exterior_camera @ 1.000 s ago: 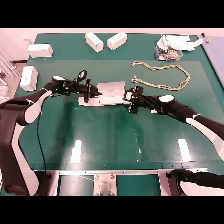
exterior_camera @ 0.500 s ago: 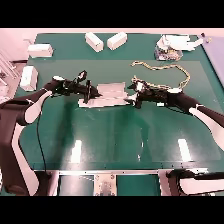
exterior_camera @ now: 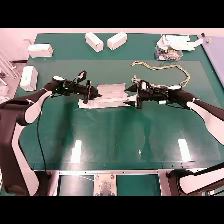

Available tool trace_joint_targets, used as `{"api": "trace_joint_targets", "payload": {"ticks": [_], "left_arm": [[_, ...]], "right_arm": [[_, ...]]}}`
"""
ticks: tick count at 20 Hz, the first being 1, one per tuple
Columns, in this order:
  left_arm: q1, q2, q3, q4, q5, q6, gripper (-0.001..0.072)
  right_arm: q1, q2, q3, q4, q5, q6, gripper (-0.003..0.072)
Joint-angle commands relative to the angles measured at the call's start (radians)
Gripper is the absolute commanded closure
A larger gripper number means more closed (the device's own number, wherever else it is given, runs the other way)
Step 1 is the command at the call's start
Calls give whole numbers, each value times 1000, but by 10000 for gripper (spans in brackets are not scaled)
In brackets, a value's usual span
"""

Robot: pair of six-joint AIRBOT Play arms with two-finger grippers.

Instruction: Fold the box and place the chain.

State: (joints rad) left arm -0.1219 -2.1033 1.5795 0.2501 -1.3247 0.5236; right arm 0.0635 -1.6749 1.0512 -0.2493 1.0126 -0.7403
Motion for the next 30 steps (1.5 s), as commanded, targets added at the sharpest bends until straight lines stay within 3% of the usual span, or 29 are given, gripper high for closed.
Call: {"api": "trace_joint_targets", "payload": {"ticks": [1, 6, 15, 30], "left_arm": [[0, 1, 1, -1, 1, 0, 689], [0, 1, 1, -1, 0, 0, 689], [0, 1, 1, -1, 1, 0, 689], [0, 1, 1, -2, 1, 1, 689]], "right_arm": [[-5, -41, 45, -68, 63, 11, 15], [-6, -120, 151, -149, 124, 62, 15], [4, -190, 233, -183, 235, 117, 15], [41, -278, 306, -204, 239, 193, 16]]}}
